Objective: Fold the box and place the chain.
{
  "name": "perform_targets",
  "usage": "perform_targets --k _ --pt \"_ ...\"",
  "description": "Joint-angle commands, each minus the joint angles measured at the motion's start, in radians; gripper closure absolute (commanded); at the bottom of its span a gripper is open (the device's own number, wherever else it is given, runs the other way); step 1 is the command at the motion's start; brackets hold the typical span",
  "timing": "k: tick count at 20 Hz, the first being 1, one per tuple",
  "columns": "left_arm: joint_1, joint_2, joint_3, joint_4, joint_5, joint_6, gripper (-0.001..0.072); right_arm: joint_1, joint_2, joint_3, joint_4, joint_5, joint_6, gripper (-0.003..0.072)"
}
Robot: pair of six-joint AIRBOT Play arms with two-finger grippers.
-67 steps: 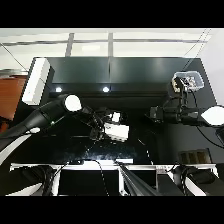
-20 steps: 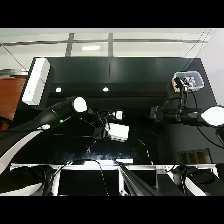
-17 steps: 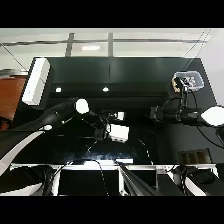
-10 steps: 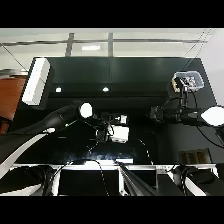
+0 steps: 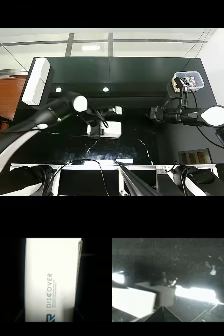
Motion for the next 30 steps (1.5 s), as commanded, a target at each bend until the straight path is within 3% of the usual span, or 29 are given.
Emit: perform_targets --k 1,3,7,10,14,16,21,30 --pt "0.186 0.116 0.011 0.099 -0.257 -0.236 0.0492 0.000 0.000 0.000 0.000 0.007 0.000 0.0667" --pt "0.372 0.216 -0.024 0.120 -0.294 -0.274 0.0492 0.000 0.000 0.000 0.000 0.007 -0.010 0.0667" --pt "0.821 0.390 -0.151 0.119 -0.216 -0.320 0.0491 0.000 0.000 0.000 0.000 0.003 -0.047 0.0667" --pt "1.116 0.411 -0.196 0.092 -0.173 -0.353 0.0483 0.000 0.000 0.000 0.000 0.001 -0.080 0.0667" --pt "1.343 0.379 -0.195 0.161 -0.132 -0.358 0.0470 0.000 0.000 0.000 -0.001 -0.002 -0.106 0.0667" --pt "1.389 0.360 -0.195 0.175 -0.042 -0.300 0.0471 0.000 0.000 0.000 -0.005 -0.016 -0.109 0.0667" --pt "1.357 0.286 -0.194 0.148 0.161 -0.177 0.0470 0.000 0.000 0.000 -0.011 -0.090 -0.101 0.0667" --pt "1.285 0.140 -0.194 0.029 0.251 -0.114 0.0469 0.000 0.000 0.000 -0.013 -0.119 -0.066 0.0667"
